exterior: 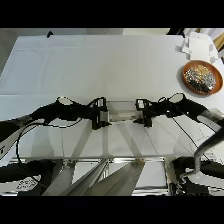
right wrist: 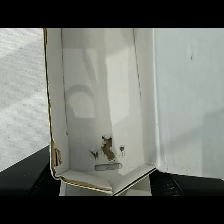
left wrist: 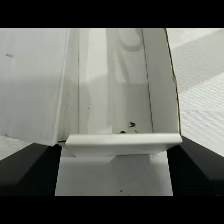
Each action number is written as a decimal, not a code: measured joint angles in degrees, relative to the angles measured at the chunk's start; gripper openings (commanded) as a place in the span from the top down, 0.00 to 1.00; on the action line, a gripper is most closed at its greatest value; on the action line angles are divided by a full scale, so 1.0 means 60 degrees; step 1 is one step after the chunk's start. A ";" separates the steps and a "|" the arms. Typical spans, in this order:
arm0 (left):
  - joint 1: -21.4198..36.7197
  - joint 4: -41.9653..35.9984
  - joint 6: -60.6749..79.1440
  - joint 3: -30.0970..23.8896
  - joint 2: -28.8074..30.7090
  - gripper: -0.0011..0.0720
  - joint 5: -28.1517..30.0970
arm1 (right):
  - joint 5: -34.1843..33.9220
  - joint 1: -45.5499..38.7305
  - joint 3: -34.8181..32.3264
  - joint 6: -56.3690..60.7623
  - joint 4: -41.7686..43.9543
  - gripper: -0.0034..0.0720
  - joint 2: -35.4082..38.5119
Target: Fold the box and place the chain.
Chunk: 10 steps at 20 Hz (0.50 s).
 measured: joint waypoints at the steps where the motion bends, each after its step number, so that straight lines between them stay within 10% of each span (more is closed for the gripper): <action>1: -0.0018 0.0000 -0.0007 0.0000 0.0000 0.07 0.0029 | 0.0000 0.0000 0.0000 -0.0004 0.0000 0.35 0.0000; 6: -0.0062 -0.0007 -0.0033 0.0000 0.0000 0.74 0.0095 | -0.0015 -0.0004 0.0000 -0.0004 -0.0004 0.35 0.0000; 10: -0.0066 -0.0004 -0.0033 0.0000 0.0007 0.80 0.0135 | -0.0011 -0.0004 0.0000 -0.0004 -0.0004 0.35 0.0000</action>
